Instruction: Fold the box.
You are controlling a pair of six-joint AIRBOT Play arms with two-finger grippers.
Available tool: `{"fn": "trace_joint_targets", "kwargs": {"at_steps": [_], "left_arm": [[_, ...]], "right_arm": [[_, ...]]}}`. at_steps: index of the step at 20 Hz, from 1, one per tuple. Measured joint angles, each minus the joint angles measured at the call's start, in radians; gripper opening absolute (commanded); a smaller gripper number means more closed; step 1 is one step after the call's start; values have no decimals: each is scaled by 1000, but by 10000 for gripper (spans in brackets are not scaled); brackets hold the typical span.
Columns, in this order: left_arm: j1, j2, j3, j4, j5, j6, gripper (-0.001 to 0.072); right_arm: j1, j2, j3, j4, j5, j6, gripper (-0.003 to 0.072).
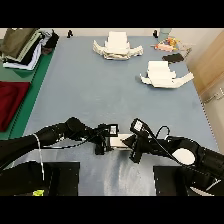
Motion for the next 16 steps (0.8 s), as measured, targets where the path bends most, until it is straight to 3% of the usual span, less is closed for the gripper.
{"fn": "trace_joint_targets", "kwargs": {"at_steps": [8, 16], "left_arm": [[0, 0, 0, 0, 0, 0, 468], [0, 0, 0, 0, 0, 0, 468]], "right_arm": [[0, -45, -20, 0, 7, 0, 4], [-10, 67, 6, -25, 31, 8, 5]]}}
